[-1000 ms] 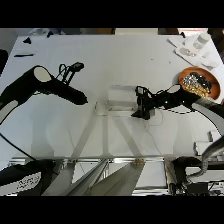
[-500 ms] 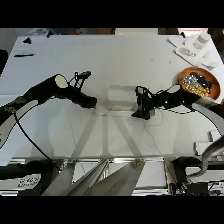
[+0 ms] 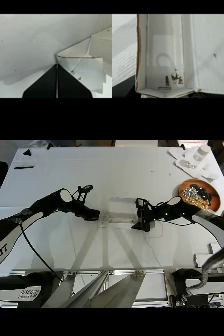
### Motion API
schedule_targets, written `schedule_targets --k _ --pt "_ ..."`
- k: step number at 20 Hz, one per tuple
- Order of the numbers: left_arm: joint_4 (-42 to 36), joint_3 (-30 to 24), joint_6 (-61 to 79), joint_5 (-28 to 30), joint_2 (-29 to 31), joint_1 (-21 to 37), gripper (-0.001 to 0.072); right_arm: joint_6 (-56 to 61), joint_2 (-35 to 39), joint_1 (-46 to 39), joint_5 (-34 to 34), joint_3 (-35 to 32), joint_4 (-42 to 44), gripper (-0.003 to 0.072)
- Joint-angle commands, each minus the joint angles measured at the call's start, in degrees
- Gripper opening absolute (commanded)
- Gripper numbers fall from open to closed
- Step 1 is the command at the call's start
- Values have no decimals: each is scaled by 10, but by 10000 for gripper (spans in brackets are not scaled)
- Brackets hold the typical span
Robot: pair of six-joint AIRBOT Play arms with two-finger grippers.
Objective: Fold the box and place the chain.
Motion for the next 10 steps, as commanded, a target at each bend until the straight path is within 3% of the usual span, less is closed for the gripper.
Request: schedule_targets --k 1,10 --pt "-27 0 21 -19 -1 2 8 2 0 0 -1 0 1 397" --pt "-11 0 25 -27 48 46 8 2 0 0 -1 0 1 397"
